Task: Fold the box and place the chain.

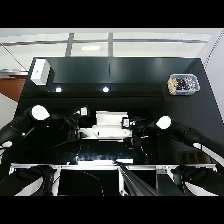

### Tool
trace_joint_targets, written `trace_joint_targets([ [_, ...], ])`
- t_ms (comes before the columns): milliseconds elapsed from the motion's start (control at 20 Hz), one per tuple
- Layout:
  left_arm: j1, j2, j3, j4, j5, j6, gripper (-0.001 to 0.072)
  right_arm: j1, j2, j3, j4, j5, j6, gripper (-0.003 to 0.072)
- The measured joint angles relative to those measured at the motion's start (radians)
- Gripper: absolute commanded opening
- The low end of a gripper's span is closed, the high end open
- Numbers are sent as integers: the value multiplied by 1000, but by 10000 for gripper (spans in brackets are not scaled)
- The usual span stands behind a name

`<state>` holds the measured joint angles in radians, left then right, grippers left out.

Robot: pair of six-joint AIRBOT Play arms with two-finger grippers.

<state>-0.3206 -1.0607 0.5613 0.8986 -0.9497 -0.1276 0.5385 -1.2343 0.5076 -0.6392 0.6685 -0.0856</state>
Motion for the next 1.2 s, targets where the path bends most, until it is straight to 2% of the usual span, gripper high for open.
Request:
trace_joint_targets([
  [50, -18, -6, -5, -15, 8, 14, 617, 0, 0, 0, 0, 0, 0, 535],
  [250, -82, -48, -16, -48, 55, 42, 598, 0, 0, 0, 0, 0, 0, 535],
  [350, -107, -65, -19, -63, 90, 46, 461, 0, 0, 0, 0, 0, 0, 535],
  [400, -117, -71, -19, -69, 106, 47, 459, 0, 0, 0, 0, 0, 0, 536],
  [450, -124, -75, -19, -73, 114, 47, 367, 0, 0, 0, 0, 0, 0, 535],
  [500, -129, -77, -20, -80, 122, 49, 332, 0, 0, 0, 0, 0, 0, 535],
  [700, -138, -83, -21, -100, 143, 49, 316, 0, 0, 0, 0, 0, 0, 535],
  [750, -140, -83, -21, -113, 148, 49, 241, 0, 0, 0, 0, 0, 0, 535],
  [800, -140, -84, -21, -132, 154, 50, 228, 0, 0, 0, 0, 0, 0, 535],
  [1200, -156, -102, -21, -272, 164, 53, 215, 0, 0, 0, -1, 0, 0, 535],
])
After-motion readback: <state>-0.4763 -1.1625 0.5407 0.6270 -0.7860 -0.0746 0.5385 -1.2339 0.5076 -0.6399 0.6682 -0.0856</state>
